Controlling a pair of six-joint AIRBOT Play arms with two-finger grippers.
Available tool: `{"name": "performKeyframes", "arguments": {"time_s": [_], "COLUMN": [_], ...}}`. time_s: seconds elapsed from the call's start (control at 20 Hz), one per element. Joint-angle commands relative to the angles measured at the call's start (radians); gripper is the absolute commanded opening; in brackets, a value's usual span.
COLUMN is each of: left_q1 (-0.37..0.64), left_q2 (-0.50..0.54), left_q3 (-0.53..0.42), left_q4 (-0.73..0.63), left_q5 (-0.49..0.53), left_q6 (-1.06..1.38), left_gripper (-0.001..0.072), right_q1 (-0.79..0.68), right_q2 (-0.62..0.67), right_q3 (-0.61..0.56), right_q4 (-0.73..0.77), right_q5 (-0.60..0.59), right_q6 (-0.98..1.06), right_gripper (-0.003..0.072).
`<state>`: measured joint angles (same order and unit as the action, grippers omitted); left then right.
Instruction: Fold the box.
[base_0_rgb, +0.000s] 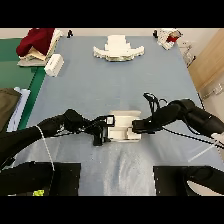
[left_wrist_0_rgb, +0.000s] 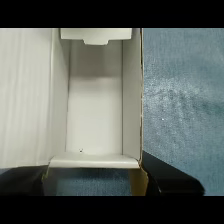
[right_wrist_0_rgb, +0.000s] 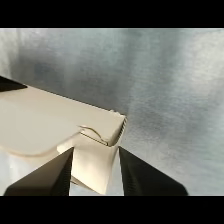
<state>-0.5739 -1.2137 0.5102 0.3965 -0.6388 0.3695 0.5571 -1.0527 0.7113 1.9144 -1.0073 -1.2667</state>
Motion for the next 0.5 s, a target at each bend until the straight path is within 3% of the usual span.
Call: {"name": "performKeyframes", "arguments": {"time_s": [0.0, 0.2, 0.45], "left_q1": [0.000, 0.000, 0.000], "left_q2": [0.000, 0.000, 0.000], "left_q3": [0.001, 0.001, 0.001], "left_q4": [0.000, 0.000, 0.000], "left_q5": [0.000, 0.000, 0.000], "left_q6": [0.000, 0.000, 0.000], "left_gripper": [0.0419, 0.0419, 0.0419], "right_q1": [0.143, 0.239, 0.255], "right_q2": [-0.084, -0.205, -0.273], "right_q3": [0.103, 0.190, 0.201], "right_q4": [-0.234, -0.357, -0.378], "right_q5": [-0.066, -0.172, -0.180], "right_q6": [0.292, 0.450, 0.509], "right_gripper": [0.0435, 0.0435, 0.0435]}}
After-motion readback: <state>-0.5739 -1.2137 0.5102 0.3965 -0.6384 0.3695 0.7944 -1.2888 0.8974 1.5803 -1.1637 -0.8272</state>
